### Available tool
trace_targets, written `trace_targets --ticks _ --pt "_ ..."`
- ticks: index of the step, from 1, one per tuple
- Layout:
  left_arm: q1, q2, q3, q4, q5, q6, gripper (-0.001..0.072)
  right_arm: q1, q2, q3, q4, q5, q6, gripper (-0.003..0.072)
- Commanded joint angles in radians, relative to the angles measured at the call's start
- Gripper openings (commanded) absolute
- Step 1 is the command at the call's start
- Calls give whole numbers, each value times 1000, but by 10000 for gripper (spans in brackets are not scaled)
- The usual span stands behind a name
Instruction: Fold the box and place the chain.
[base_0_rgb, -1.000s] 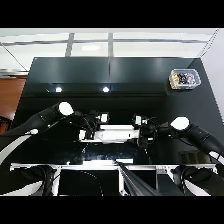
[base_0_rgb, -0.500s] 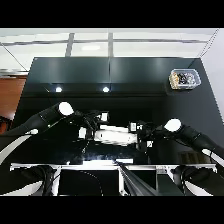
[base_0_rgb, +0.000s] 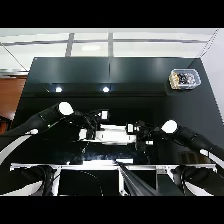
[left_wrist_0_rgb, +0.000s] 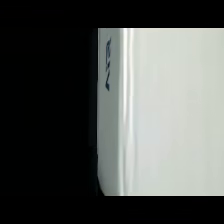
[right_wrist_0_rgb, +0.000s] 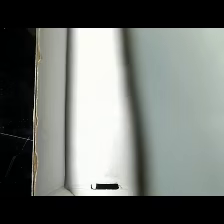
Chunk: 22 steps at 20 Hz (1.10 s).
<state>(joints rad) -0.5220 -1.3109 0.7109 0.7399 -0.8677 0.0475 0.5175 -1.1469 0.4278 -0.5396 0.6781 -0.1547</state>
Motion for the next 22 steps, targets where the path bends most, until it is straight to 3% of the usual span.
trace_targets --ticks 1,20,21,22 --pt "0 0 1 11 -2 -18 27 2 -2 0 -12 -18 9 628" --pt "0 0 1 11 -5 -19 28 -19 -3 -1 -43 -10 0 628" --pt "0 0 1 0 -5 -19 28 -19 -3 -1 -45 -9 0 591" --pt "0 0 1 -8 -5 -19 28 -18 -3 -1 -45 -9 0 480"
